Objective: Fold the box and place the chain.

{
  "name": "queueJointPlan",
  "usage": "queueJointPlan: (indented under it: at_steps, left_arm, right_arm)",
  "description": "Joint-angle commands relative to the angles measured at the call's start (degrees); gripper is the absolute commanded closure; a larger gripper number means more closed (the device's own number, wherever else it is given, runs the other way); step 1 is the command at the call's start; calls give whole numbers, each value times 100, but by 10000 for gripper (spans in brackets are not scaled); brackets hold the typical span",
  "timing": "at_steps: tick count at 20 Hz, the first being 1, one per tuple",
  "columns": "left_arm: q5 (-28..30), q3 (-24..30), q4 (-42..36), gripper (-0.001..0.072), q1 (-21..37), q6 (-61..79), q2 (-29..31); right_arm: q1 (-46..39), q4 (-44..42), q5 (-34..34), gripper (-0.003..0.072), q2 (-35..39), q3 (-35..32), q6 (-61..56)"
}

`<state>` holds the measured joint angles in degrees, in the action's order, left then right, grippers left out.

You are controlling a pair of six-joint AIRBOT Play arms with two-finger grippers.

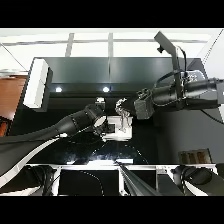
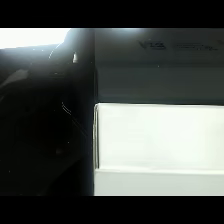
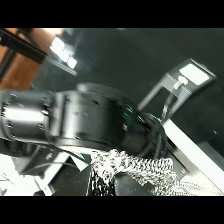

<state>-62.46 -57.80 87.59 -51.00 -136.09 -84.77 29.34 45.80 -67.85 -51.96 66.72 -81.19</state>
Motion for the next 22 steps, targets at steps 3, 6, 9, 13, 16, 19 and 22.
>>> queueJointPlan:
  at_steps: [3, 6, 9, 13, 16, 19, 22]
  left_arm:
    - [-107, 0, -2, 680, 0, 2, 4]
    - [-105, 0, -2, 680, 0, 2, 4]
    - [-105, 0, -2, 680, 0, 2, 4]
    - [-107, 0, -2, 680, 0, 2, 4]
    - [-129, 0, -2, 680, 0, 2, 4]
    - [-127, -9, 0, 680, 0, 2, 17]
    - [-127, -101, 46, 679, 0, 2, 17]
  right_arm:
    - [7, -72, -76, 646, 0, 105, -15]
    - [7, 570, -450, 646, -2, 42, -195]
    - [13, 1456, -494, 645, -2, -466, -774]
    - [162, 1427, 245, 644, -26, -1362, -852]
    - [339, 1425, 623, 643, -28, -1644, -855]
    - [442, 1399, 813, 642, -39, -1646, -859]
    - [439, 1379, 841, 396, -52, -1644, -914]
